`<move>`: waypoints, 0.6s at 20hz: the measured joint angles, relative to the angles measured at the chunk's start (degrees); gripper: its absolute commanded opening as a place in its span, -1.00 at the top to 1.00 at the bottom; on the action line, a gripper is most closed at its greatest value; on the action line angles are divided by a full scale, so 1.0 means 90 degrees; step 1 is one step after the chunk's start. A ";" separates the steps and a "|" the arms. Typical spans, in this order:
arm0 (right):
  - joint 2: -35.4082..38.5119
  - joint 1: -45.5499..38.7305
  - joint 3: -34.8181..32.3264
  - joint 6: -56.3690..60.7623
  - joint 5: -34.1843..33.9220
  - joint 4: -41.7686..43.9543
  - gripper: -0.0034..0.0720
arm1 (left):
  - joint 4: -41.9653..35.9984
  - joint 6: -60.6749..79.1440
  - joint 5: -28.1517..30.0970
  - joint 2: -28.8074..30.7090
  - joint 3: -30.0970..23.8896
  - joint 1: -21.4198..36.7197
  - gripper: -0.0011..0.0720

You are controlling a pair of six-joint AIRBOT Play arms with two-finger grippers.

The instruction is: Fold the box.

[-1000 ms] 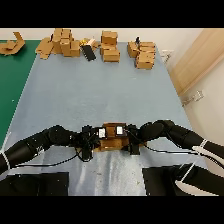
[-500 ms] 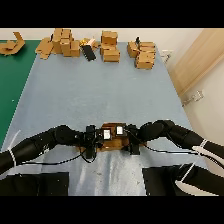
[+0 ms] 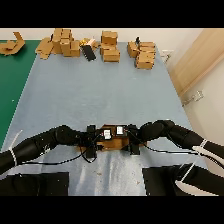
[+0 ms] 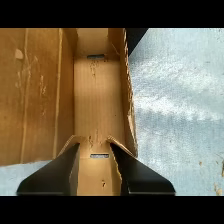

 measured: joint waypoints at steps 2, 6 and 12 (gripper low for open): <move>0.0000 0.0000 0.0000 0.0000 0.0000 0.0000 -0.45 | -0.0053 0.0000 0.0002 0.0000 0.0000 0.0002 -0.82; 0.0000 0.0000 0.0000 -0.0005 0.0000 -0.0002 -0.45 | -0.0097 0.0002 -0.0005 0.0000 0.0000 0.0002 -0.82; 0.0000 0.0000 0.0000 0.0012 0.0000 0.0002 -0.45 | -0.0119 -0.0083 0.0068 0.0007 0.0000 0.0002 0.93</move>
